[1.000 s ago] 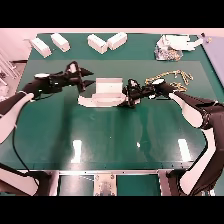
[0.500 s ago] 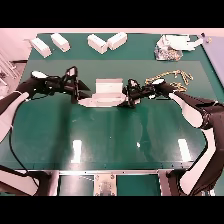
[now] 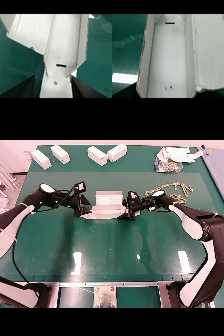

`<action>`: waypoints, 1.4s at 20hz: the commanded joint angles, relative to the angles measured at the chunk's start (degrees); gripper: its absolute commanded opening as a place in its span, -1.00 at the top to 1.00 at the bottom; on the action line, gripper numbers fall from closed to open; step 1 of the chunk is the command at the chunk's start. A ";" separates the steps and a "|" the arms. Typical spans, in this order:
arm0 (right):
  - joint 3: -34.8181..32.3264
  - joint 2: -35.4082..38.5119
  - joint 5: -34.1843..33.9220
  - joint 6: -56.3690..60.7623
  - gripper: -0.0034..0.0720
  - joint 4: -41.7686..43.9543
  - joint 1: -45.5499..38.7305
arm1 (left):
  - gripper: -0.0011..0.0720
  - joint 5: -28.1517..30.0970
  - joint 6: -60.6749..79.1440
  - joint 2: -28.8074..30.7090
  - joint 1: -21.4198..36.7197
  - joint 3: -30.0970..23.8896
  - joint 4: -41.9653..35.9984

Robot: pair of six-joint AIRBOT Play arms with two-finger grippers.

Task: Fold the box and place the chain.

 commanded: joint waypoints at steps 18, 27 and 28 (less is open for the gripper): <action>0.02 0.02 0.00 0.00 -0.64 0.00 0.04 | -0.42 0.66 0.68 -2.91 -0.42 -0.79 -1.73; 0.02 0.02 0.00 0.00 -0.64 0.02 0.02 | -0.31 5.49 1.73 -2.91 -3.82 -0.79 1.20; 0.02 0.02 0.00 0.00 -0.64 0.00 0.04 | -0.31 5.57 1.75 -2.91 -3.85 -0.79 1.03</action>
